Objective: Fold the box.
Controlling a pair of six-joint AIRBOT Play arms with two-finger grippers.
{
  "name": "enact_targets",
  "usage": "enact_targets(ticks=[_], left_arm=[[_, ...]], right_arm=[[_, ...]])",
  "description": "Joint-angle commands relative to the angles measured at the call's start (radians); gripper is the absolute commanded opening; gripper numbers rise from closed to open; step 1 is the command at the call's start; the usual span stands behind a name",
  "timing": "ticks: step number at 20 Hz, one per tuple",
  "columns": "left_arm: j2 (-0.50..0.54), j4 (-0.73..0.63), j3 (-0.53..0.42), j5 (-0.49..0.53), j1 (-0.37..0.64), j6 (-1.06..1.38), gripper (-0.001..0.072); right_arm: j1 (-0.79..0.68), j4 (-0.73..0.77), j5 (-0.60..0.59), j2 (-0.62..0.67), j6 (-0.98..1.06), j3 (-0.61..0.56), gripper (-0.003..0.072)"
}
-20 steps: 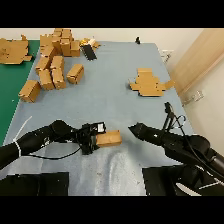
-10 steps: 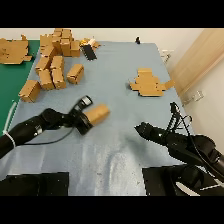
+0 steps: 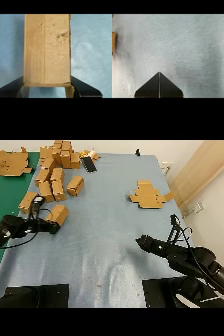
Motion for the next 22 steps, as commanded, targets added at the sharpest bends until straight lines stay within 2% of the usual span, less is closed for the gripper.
enact_targets(ticks=[1, 9, 13, 16, 18, 22], left_arm=[[0.001, 0.014, 0.001, -0.032, 0.121, -0.021, 0.0438], [0.000, 0.014, 0.001, 0.088, 0.129, -0.021, 0.0438], [0.000, 0.013, 0.001, 0.195, 0.129, -0.022, 0.0438], [-0.005, 0.013, 0.001, 0.221, 0.129, -0.021, 0.0440], [-0.035, 0.013, 0.020, 0.214, 0.127, -0.022, 0.0605], [-0.101, 0.005, 0.085, 0.162, 0.127, -0.026, 0.0604]], right_arm=[[0.000, -0.006, -0.003, 0.000, 0.016, 0.001, 0.0005], [0.000, -0.007, -0.002, 0.000, 0.031, 0.001, 0.0005], [0.000, -0.007, -0.002, 0.000, 0.045, 0.001, 0.0004], [0.000, -0.007, 0.000, 0.000, 0.053, 0.001, 0.0005], [0.000, -0.008, 0.001, 0.000, 0.053, 0.001, 0.0005], [0.000, -0.008, 0.001, 0.000, 0.053, 0.002, 0.0005]])
